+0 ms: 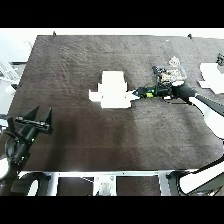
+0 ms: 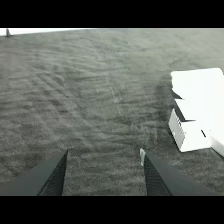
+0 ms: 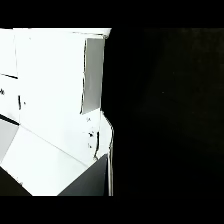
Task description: Fold the box and place the chain.
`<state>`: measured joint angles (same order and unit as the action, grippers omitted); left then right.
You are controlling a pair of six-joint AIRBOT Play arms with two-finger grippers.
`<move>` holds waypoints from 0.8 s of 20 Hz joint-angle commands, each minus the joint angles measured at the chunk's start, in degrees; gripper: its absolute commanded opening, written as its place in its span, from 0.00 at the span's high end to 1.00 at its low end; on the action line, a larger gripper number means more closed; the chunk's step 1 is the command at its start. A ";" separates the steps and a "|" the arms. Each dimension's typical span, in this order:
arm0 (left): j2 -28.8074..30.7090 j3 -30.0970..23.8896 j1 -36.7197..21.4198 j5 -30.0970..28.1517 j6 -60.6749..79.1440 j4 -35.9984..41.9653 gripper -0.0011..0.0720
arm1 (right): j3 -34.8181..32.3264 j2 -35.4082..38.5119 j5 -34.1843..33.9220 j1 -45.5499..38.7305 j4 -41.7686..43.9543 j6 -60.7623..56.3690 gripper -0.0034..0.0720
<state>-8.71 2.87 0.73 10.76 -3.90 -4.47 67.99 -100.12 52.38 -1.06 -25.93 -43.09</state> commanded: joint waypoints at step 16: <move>-78.09 61.79 0.02 32.11 -16.63 -17.73 0.25 | 0.09 0.04 -1.38 0.63 0.04 0.02 0.95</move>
<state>-74.32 51.42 0.73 31.38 -8.03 -10.98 68.01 -100.09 51.09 -0.47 -25.91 -42.94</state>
